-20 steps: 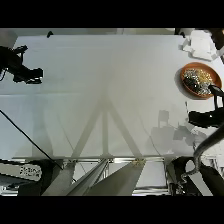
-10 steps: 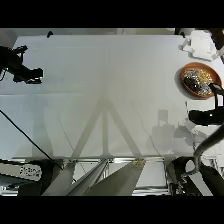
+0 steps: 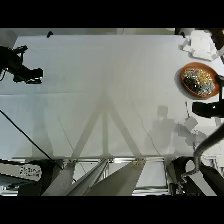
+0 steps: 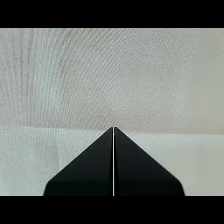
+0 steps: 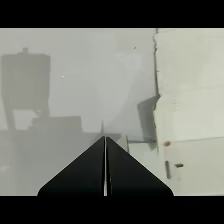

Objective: Fold the box and place the chain.

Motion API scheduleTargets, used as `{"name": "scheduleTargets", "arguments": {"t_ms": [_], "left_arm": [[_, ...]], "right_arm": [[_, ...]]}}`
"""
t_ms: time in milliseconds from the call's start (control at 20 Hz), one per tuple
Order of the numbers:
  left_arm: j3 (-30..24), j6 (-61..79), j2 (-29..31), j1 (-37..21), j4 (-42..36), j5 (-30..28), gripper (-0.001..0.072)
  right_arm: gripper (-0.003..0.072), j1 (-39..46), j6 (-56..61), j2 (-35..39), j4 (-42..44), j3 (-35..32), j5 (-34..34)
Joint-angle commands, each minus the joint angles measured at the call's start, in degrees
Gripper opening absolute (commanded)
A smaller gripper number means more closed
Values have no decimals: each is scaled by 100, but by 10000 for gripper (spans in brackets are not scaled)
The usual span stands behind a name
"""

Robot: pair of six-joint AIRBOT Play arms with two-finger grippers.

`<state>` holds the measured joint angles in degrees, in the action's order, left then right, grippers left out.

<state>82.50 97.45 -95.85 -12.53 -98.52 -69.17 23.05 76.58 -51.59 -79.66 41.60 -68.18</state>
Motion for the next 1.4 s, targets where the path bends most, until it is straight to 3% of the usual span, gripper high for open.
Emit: {"name": "scheduleTargets", "arguments": {"t_ms": [0, 150, 300, 350, 400, 450, 850, 1350], "left_arm": [[-2, 2, 2, -4, 0, 0, 11], [-2, 2, 2, -4, 0, -2, 11], [-2, 2, 2, -4, 0, 0, 11], [-2, 2, 2, -4, 0, 0, 11], [-2, 2, 2, -4, 0, 0, 11], [-2, 2, 2, -4, -2, 0, 11], [-2, 2, 2, -4, 0, 0, 11], [-2, 2, 2, -4, 0, 0, 11]], "right_arm": [[20, 7, 280, -859, -1106, 1193, -551], [20, 219, 315, -2122, -2310, 2627, -1338], [52, 866, -94, -3141, -2345, 3585, -1537], [170, 1113, -212, -3394, -2376, 3827, -1606], [388, 1392, -275, -3578, -2382, 4002, -1602], [508, 1648, -407, -3683, -2387, 4092, -1593], [524, 3453, -1537, -4293, -2337, 4116, -1838], [520, 3235, -2568, -4806, -2033, 4131, -1526]]}}
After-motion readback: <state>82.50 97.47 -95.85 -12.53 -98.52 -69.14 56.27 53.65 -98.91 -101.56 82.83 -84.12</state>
